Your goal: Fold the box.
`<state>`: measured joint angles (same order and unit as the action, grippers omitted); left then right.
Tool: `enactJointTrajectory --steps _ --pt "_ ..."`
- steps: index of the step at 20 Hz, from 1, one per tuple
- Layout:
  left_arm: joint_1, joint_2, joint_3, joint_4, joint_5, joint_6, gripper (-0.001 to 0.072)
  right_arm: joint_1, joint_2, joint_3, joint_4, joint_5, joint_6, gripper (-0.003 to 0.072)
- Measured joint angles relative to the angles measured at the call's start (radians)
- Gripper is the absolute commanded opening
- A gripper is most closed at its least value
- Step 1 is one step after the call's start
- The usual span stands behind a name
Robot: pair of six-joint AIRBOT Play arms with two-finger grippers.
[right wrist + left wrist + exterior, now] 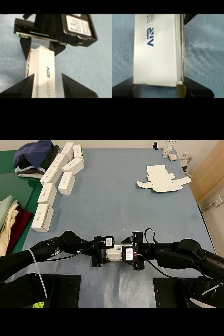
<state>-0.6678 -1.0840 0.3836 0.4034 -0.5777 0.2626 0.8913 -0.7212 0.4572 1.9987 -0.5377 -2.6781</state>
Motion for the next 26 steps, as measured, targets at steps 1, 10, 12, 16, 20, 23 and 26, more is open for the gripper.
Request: enactJointTrajectory --steps 1,10,12,16,20,23,26 --pt "0.000 0.000 0.000 0.000 0.000 0.000 0.0510 0.000 0.013 0.000 -0.001 -0.002 0.017 0.0287" --pt "0.000 0.000 0.000 0.000 0.000 -0.001 0.0510 0.029 0.139 -0.170 0.151 0.242 0.471 0.0006" --pt "0.000 0.000 0.000 0.000 0.000 -0.001 0.0510 0.058 0.143 -0.225 0.188 0.340 0.506 0.0012" --pt "0.000 0.000 0.000 0.000 0.001 -0.001 0.0510 0.089 0.108 -0.280 0.214 0.441 0.535 0.0012" --pt "0.000 0.000 0.000 0.000 0.001 -0.001 0.0510 0.103 0.062 -0.296 0.217 0.485 0.545 0.0012" --pt "0.000 0.000 0.000 0.000 0.001 -0.001 0.0510 0.119 0.049 -0.301 0.217 0.496 0.548 0.0012" --pt "0.000 0.000 0.000 0.000 0.001 -0.001 0.0510 0.128 0.044 -0.309 0.217 0.500 0.550 0.0012"
